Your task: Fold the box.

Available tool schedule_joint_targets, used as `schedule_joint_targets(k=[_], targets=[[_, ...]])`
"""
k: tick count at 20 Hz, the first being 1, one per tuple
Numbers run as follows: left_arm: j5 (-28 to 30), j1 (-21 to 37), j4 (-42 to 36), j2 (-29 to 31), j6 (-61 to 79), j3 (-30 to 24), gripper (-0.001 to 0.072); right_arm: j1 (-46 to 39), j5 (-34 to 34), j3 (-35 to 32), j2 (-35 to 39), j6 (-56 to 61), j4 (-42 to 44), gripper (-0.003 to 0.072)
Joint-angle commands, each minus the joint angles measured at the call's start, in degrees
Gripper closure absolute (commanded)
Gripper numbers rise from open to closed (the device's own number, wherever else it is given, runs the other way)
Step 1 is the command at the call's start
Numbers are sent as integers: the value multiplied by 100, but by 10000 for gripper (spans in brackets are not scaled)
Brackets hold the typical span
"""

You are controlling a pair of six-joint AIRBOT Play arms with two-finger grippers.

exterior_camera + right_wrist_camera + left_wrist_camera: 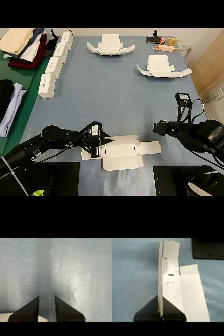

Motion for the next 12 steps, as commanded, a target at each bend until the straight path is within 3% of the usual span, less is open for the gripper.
schedule_joint_targets(k=[1,12], targets=[[-251,-9,0,-361,192,68,694,0,37,2,0,0,4,382],[-404,-9,2,-564,138,173,693,0,63,2,-2,0,61,383]])
